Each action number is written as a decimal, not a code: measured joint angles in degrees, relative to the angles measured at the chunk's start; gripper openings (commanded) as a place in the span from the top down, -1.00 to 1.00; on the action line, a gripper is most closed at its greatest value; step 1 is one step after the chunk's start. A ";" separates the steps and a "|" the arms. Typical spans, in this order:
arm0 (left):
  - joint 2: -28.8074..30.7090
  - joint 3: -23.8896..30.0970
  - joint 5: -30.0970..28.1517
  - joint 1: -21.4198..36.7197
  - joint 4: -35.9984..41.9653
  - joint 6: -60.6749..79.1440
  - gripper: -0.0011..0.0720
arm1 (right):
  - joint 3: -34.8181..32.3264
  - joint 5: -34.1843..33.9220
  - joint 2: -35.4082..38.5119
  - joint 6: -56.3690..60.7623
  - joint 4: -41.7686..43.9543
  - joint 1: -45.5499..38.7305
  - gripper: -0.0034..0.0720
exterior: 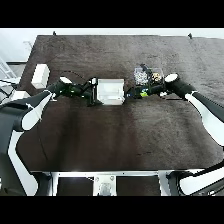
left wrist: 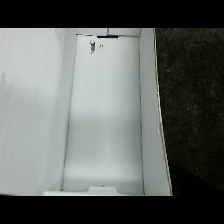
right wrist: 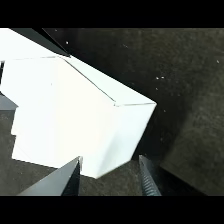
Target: Fold the box and place the chain.
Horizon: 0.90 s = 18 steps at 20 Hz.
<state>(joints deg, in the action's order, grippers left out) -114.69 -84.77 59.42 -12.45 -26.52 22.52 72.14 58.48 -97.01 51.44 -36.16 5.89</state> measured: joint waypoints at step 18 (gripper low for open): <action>0.00 0.00 0.00 0.00 0.00 -0.02 -0.13 | 1.75 -5.01 -0.02 5.77 -1.73 4.79 -0.35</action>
